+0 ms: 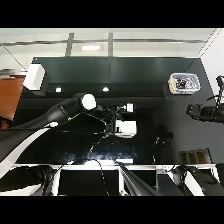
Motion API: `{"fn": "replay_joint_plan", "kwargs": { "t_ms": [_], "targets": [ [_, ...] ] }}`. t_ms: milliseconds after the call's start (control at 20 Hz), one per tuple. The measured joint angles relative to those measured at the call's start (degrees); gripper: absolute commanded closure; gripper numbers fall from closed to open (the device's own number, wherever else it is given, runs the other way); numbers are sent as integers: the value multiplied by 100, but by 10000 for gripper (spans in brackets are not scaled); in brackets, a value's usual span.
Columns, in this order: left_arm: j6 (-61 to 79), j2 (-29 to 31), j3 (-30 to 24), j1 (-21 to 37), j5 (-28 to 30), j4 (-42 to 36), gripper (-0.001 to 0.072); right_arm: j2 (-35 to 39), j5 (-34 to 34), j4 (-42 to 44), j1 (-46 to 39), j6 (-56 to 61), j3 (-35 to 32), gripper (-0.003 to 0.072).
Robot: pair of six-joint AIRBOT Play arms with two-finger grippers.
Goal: Fold the box and place the chain.
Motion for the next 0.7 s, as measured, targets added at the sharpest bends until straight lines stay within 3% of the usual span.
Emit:
{"fn": "replay_joint_plan", "kwargs": {
  "t_ms": [700],
  "targets": [
    [-192,-339,-4,-50,22,63,-3,2,-37,7,0,-2,-24,659]
  ]
}}
